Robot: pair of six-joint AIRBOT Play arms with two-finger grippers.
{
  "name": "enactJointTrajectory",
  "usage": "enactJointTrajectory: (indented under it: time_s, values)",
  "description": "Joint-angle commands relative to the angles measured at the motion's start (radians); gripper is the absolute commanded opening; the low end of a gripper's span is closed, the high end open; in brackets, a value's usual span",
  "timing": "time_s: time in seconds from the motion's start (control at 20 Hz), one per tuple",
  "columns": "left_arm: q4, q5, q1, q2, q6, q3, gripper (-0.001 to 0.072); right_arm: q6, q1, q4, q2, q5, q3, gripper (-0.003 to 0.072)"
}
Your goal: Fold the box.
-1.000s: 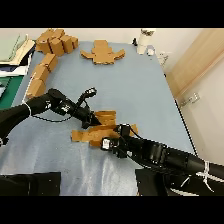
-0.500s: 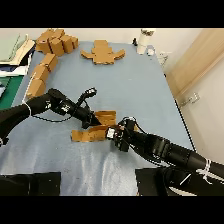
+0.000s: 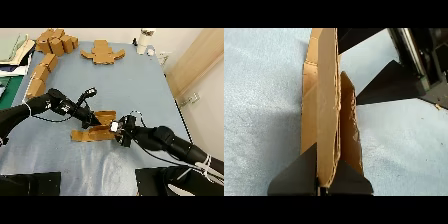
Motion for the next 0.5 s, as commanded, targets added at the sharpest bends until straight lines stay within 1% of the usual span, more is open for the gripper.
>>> enactJointTrajectory:
  time_s: [0.0,0.1,0.2,0.3,0.45]
  values:
    - [0.000,0.000,0.000,0.001,0.000,0.000,0.0014,-0.552,-0.144,0.459,-0.081,-0.201,0.086,0.0711]
    - [0.000,0.000,0.000,0.001,0.000,0.000,0.0014,-0.644,-0.195,0.510,-0.157,-0.296,0.149,0.0710]
    - [0.000,0.000,0.000,0.001,0.000,0.000,0.0014,-0.643,-0.212,0.508,-0.225,-0.357,0.194,0.0711]
    - [0.000,0.000,0.000,0.001,0.000,0.000,0.0014,-0.643,-0.212,0.509,-0.281,-0.378,0.212,0.0711]
    - [0.000,0.000,0.000,0.001,0.000,0.000,0.0014,-0.643,-0.213,0.513,-0.322,-0.375,0.213,0.0710]
